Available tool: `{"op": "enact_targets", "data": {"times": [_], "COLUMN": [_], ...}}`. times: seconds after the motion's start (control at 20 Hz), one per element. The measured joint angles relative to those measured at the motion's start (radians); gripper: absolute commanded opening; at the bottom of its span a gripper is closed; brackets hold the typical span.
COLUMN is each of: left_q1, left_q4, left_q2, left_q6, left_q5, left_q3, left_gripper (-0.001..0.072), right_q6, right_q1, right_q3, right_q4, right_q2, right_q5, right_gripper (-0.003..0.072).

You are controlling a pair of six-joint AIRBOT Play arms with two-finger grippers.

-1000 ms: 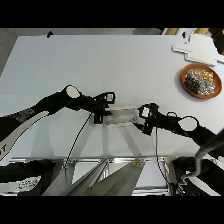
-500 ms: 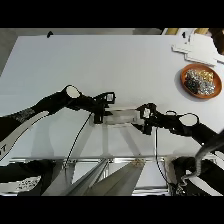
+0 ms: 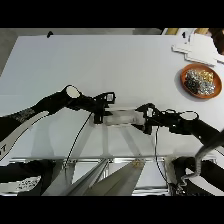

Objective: Fold the box and place the chain.

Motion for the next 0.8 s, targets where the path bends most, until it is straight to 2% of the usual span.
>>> {"op": "enact_targets", "data": {"times": [0.4, 0.8], "left_q1": [0.000, 0.000], "left_q4": [0.000, 0.000], "left_q2": [0.000, 0.000], "left_q6": [0.000, 0.000], "left_q5": [0.001, 0.001], "left_q3": [0.000, 0.000], "left_gripper": [0.0012, 0.0012], "right_q6": [-0.106, -0.156], "right_q1": [-0.038, -0.037], "right_q3": [0.008, 0.065], "right_q4": [0.044, 0.018], "right_q2": [-0.093, -0.177], "right_q5": [0.043, 0.082], "right_gripper": [0.0649, 0.0649]}}
